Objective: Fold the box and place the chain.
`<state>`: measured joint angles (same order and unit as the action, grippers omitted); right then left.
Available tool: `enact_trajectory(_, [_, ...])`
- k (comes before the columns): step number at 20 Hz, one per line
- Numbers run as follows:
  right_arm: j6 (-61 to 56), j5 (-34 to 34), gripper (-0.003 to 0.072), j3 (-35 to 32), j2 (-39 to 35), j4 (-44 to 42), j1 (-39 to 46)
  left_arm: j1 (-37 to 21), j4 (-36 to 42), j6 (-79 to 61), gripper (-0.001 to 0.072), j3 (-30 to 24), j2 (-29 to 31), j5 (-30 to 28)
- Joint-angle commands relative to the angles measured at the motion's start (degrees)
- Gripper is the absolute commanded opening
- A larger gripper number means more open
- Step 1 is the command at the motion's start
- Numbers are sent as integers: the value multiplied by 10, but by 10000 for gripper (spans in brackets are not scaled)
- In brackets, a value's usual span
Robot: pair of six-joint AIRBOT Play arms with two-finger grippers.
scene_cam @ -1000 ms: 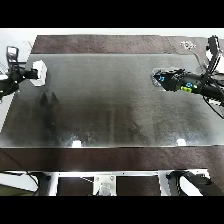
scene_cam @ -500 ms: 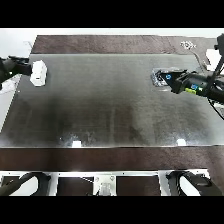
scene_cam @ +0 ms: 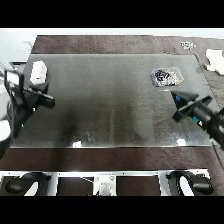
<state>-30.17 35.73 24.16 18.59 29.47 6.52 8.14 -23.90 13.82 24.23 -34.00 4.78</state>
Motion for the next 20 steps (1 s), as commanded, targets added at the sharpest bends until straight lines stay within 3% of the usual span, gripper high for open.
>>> enact_trajectory(1, [20,-49,4,-116,-105,1,0,84,6,4,16,-105,76,-100])
enact_trajectory(6, [20,-49,5,-213,-195,2,0,165,5,28,18,-188,117,-158])
enact_trajectory(20, [19,-48,5,-224,-198,1,0,165,5,27,23,-190,117,-180])
